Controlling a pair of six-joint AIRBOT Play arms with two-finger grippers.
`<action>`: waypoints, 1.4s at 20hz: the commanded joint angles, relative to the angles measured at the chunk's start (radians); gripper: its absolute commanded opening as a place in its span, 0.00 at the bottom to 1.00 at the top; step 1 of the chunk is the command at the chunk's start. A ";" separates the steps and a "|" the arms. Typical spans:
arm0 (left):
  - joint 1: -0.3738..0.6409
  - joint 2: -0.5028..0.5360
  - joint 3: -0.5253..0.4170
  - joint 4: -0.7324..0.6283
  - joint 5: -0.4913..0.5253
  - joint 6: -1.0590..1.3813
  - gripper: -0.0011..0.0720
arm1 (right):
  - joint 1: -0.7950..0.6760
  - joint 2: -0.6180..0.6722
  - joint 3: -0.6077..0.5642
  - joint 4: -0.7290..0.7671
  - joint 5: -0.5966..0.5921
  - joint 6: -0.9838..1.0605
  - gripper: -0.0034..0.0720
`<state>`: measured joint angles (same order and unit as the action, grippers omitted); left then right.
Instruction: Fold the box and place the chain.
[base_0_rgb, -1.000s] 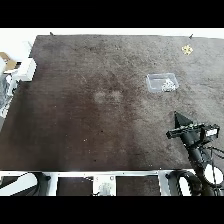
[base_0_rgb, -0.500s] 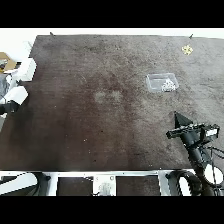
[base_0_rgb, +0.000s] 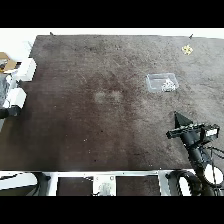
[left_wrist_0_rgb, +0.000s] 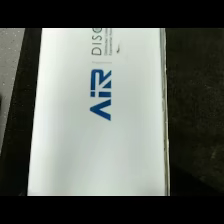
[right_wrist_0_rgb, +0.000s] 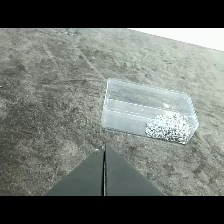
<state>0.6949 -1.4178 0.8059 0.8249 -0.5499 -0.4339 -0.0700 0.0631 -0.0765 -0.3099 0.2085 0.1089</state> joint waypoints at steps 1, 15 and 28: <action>0.000 -0.011 0.000 0.012 -0.016 0.072 0.43 | 0.000 0.001 0.000 0.000 0.000 0.000 0.04; 0.000 0.264 0.267 -0.232 -0.229 0.069 0.98 | 0.000 0.001 0.000 0.000 0.000 0.000 0.04; -0.229 0.852 0.148 -0.578 -0.039 -0.001 0.02 | 0.000 0.001 0.000 0.000 0.000 0.000 0.04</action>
<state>0.5598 -0.7429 1.0767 0.2520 -0.7876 -0.4458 -0.0700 0.0631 -0.0765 -0.3099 0.2085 0.1089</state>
